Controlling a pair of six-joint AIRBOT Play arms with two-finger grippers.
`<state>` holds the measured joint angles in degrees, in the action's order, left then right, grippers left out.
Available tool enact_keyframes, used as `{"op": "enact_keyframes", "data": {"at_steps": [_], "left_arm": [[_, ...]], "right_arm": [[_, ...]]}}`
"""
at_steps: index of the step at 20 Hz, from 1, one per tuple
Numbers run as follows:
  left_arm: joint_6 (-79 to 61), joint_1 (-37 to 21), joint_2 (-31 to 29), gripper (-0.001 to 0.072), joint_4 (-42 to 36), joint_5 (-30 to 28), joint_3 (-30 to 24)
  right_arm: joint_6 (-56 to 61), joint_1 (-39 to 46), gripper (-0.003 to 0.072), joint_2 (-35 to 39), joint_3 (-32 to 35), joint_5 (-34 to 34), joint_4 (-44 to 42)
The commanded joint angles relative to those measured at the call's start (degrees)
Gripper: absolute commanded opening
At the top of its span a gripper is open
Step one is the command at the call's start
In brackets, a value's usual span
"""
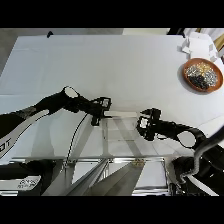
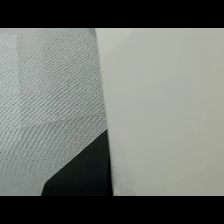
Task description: Fold the box and place the chain.
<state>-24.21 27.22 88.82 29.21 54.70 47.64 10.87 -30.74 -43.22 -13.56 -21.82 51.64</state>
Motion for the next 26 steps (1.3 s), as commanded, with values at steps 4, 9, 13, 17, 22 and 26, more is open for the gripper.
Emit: {"op": "enact_keyframes", "data": {"at_steps": [4,9,13,17,22,26], "left_arm": [[0.02,0.00,0.02,0.0013,-0.02,-0.04,0.00],[0.02,0.02,0.02,0.0013,-0.02,0.00,0.00],[0.02,0.02,0.02,0.0013,-0.02,0.00,0.02],[0.02,0.02,0.02,0.0013,-0.02,0.00,0.02],[0.02,0.00,0.02,0.0013,-0.02,-0.02,0.00],[0.02,0.00,0.02,0.0013,-0.02,-0.02,0.00]], "right_arm": [[-4.22,0.22,0.0679,3.85,0.48,-7.06,7.67],[4.85,-6.47,0.0684,12.31,5.70,-8.37,14.08],[11.43,-13.35,0.0704,8.04,6.25,1.57,13.97],[11.65,-13.35,0.0704,3.15,6.25,3.43,13.88],[12.13,-13.35,0.0703,1.84,6.25,6.45,13.84],[15.23,-14.19,0.0702,-0.31,6.25,6.62,13.46]]}}
